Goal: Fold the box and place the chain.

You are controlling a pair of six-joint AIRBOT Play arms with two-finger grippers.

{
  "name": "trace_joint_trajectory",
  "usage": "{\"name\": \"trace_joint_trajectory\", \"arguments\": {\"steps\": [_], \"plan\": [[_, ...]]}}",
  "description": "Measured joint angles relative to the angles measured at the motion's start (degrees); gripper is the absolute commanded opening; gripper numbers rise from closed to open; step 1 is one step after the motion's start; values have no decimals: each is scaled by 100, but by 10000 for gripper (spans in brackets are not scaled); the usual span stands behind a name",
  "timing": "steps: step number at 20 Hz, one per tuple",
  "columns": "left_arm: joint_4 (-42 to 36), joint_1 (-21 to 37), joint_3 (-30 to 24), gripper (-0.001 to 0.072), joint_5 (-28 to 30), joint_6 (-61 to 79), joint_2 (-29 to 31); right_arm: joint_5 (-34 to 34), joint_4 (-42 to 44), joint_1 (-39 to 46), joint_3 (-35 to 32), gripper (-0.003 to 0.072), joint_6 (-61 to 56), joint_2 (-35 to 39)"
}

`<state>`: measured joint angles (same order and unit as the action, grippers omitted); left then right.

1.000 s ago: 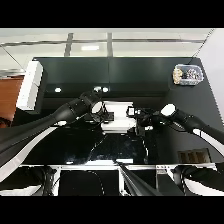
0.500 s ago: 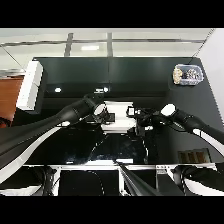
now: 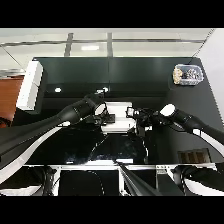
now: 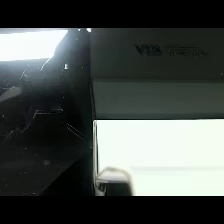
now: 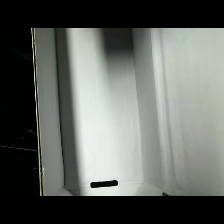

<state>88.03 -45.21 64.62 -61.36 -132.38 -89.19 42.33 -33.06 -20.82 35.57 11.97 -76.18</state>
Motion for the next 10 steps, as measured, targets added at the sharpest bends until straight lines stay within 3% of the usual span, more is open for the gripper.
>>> {"name": "trace_joint_trajectory", "arguments": {"steps": [2, 3, 4, 5, 10], "plan": [[-26, 0, 0, 42, 11, 4, 0, 0, 0, 0, 0, 238, 0, 0], [-59, 0, 0, 164, 20, 9, 0, 0, 0, 0, 0, 237, 2, 0], [-94, 0, 0, 358, 31, 31, -7, -2, -13, 0, 0, 238, 11, 0], [-87, 0, 4, 433, -44, 22, -7, 0, -15, 0, 0, 238, 20, 2], [-90, 7, 72, 432, -59, 20, -9, -13, -11, 0, 0, 238, 9, 2]]}}
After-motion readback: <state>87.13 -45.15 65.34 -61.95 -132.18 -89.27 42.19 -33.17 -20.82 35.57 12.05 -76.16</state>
